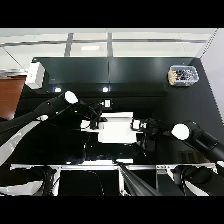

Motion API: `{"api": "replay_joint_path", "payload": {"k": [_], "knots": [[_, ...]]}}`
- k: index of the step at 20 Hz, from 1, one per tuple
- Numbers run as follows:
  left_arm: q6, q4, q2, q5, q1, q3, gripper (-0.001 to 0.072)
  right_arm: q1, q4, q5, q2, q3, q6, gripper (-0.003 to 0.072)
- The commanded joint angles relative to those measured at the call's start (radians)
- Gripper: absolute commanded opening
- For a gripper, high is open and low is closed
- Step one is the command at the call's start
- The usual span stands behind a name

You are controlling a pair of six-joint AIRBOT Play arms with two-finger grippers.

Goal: Fold the box and place the chain.

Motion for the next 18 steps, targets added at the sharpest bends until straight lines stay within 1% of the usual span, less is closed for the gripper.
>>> {"api": "replay_joint_path", "payload": {"k": [1,4,10,15,18], "knots": [[-0.001,0.000,-0.001,-0.002,0.000,0.001,0.0023,0.010,0.012,0.042,-0.042,-0.001,-0.130,0.0715],[-0.001,0.000,-0.001,-0.002,0.000,0.001,0.0023,0.031,0.039,0.036,-0.042,-0.001,-0.162,0.0715],[-0.001,0.000,-0.001,-0.003,0.000,0.001,0.0023,0.096,0.048,-0.134,-0.077,-0.001,-0.163,0.0714],[-0.001,0.000,-0.001,-0.003,0.000,0.001,0.0023,0.105,0.050,-0.163,-0.084,-0.001,-0.162,0.0714],[-0.001,0.000,-0.001,-0.003,0.000,0.001,0.0023,0.105,0.081,-0.176,-0.084,0.001,-0.134,0.0714]]}}
